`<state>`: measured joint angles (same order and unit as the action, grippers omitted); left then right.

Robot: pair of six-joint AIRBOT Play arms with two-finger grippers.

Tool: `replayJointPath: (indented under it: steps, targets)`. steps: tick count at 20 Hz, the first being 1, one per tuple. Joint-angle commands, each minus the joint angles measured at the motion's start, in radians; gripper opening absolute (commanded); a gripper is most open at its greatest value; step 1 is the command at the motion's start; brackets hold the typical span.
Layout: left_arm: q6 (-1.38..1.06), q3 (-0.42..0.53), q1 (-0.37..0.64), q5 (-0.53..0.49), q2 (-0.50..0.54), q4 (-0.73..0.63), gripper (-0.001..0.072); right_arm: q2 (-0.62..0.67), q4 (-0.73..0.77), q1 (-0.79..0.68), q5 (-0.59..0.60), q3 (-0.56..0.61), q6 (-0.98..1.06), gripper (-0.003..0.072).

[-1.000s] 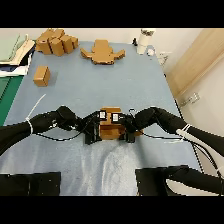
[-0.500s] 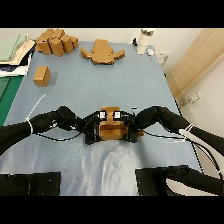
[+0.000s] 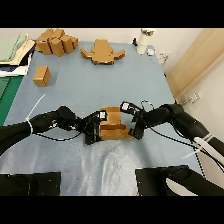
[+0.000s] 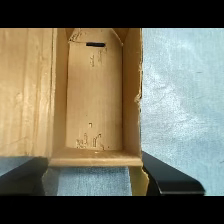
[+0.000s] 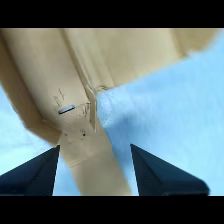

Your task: Fold the box.

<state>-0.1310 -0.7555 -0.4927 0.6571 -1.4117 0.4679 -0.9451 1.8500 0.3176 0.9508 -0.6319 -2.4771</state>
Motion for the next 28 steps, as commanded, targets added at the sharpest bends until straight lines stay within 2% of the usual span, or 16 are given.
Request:
replayJointPath:
  steps: [1,7,13,19,21,24,28]
  targets:
    - [0.000,0.000,0.000,0.000,0.000,0.000,0.0468,0.090,0.044,0.000,0.058,-0.002,0.311,0.0708]
    - [0.000,0.000,0.000,0.000,0.000,0.000,0.0468,0.126,0.259,0.000,0.166,-0.002,0.526,0.0707]
    - [-0.034,-0.014,0.004,-0.001,0.005,0.001,0.0468,0.123,0.272,0.000,0.156,-0.002,0.798,0.0707]
    - [-0.037,0.006,0.035,0.140,0.084,0.124,0.0468,0.122,0.279,0.000,0.149,-0.002,0.837,0.0707]
    - [-0.037,0.041,0.040,0.113,0.089,0.114,0.0468,0.121,0.279,0.000,0.145,-0.002,0.838,0.0708]
    - [-0.048,0.084,0.039,0.017,0.089,0.086,0.0468,0.121,0.279,0.000,0.110,-0.002,0.839,0.0707]
    - [-0.097,0.098,0.039,-0.001,0.081,-0.005,0.0468,0.121,0.279,0.000,0.077,-0.002,0.839,0.0707]
